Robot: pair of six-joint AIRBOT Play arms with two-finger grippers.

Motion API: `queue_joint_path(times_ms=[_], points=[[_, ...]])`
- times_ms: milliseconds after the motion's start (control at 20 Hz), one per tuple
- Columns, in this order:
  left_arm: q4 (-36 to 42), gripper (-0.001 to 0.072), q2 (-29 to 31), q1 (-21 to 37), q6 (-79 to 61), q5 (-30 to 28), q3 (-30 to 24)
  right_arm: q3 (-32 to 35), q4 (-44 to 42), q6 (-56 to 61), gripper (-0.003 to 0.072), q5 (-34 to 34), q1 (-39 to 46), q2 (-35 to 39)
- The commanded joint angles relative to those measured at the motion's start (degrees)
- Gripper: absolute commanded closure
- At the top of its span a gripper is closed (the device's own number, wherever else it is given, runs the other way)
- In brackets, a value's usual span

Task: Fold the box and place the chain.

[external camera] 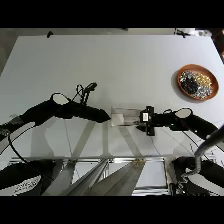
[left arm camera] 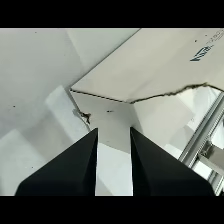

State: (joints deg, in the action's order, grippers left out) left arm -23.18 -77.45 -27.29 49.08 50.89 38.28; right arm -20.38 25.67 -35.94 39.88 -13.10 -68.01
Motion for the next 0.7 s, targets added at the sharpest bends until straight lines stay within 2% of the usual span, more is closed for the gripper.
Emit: queue_joint_path(times_ms=[0, 200, 400, 650], points=[[0.2, 0.0479, 0.2, -1.5, 0.0, 0.3, 0.1, 0.0, 0.0, 0.0, 0.0276, 0.0, 0.0, 0.0], [-0.1, 0.0479, 0.2, -2.0, 0.0, 0.3, 0.1, 0.0, 0.0, 0.0, 0.0276, 0.0, 0.0, 0.0], [-5.0, 0.0480, 0.4, -0.8, 2.8, 1.3, 0.1, 0.0, 0.0, 0.0, 0.0276, 0.0, 0.0, 0.0], [-6.1, 0.0479, 4.2, 1.3, 4.0, 3.2, 0.1, 0.0, 0.0, 0.0, 0.0276, -0.1, 0.0, 0.0]])
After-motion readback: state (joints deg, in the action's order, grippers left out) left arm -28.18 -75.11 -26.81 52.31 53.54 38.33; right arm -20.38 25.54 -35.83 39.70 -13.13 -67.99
